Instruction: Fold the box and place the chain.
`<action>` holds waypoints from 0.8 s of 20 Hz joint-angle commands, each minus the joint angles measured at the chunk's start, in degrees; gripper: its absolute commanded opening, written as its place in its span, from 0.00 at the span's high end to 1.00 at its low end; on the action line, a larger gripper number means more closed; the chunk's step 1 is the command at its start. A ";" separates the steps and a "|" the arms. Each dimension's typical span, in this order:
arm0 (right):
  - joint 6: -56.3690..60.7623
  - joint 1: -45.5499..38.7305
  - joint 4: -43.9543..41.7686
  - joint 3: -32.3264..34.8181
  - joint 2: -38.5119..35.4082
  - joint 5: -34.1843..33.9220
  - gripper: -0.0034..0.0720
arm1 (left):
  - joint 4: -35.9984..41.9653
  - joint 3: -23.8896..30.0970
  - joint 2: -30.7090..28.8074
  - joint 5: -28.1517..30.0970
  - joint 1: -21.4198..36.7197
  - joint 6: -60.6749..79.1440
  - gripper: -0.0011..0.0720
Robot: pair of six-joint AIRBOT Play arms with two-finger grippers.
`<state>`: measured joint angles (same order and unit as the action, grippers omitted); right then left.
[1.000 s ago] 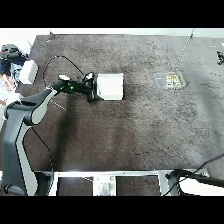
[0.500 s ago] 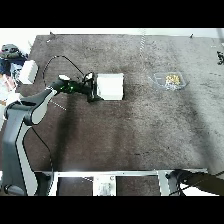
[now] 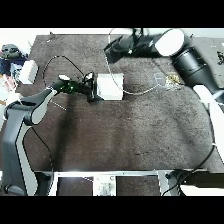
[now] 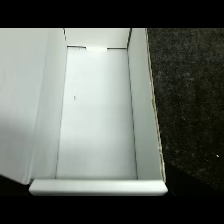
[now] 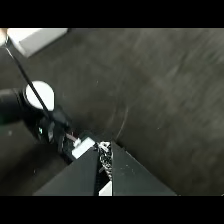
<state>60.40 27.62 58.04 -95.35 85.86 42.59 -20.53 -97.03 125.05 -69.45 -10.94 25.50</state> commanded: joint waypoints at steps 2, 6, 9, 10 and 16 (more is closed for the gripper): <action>-1.29 0.15 -5.38 5.33 6.12 -3.02 0.94 | -0.02 -0.04 0.02 0.00 0.04 0.02 0.75; -1.27 -0.96 -5.20 6.03 11.10 -5.31 0.94 | -0.02 -0.04 0.02 0.00 0.04 0.02 0.75; -0.50 -3.32 -5.20 6.08 11.34 -1.42 0.44 | -0.02 -0.04 0.02 0.02 0.04 0.02 0.75; -0.22 -5.05 -5.38 6.08 11.15 0.59 0.16 | -0.02 -0.04 0.02 0.00 0.04 0.02 0.75; -0.50 -18.88 -10.49 13.75 6.25 12.94 0.50 | 0.00 -0.04 0.02 0.00 0.04 0.02 0.75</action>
